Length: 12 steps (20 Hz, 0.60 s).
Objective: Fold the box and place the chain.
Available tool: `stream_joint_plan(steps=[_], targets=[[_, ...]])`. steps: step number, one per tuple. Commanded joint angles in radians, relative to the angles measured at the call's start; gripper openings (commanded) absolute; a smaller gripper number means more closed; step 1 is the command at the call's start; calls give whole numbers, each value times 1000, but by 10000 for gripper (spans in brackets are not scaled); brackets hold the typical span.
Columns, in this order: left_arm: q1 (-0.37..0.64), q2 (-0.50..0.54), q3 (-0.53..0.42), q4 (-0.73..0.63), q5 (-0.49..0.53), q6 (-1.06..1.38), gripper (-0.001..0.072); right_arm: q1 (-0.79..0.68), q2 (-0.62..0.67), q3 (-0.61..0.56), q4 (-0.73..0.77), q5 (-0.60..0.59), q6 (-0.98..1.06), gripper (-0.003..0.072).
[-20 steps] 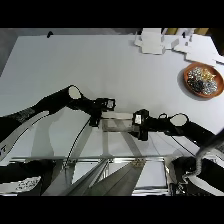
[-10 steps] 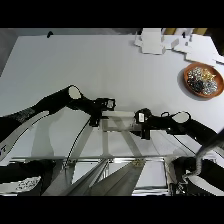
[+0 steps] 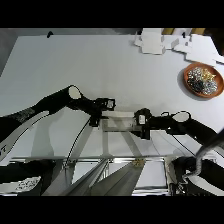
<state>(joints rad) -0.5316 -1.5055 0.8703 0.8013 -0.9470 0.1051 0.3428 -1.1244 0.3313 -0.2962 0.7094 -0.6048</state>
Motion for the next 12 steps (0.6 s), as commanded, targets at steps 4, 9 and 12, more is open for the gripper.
stream_joint_plan(steps=[4, 9, 12], targets=[[0, 0, 0, 0, 0, 0, 10, 0, -59, 10, 44, 14, -81, 644], [0, 0, 0, 0, 0, 0, 10, 0, -71, 10, 51, 13, -81, 641], [0, 0, 0, 0, 1, 0, 10, 0, -71, 10, 70, 13, -81, 570]])
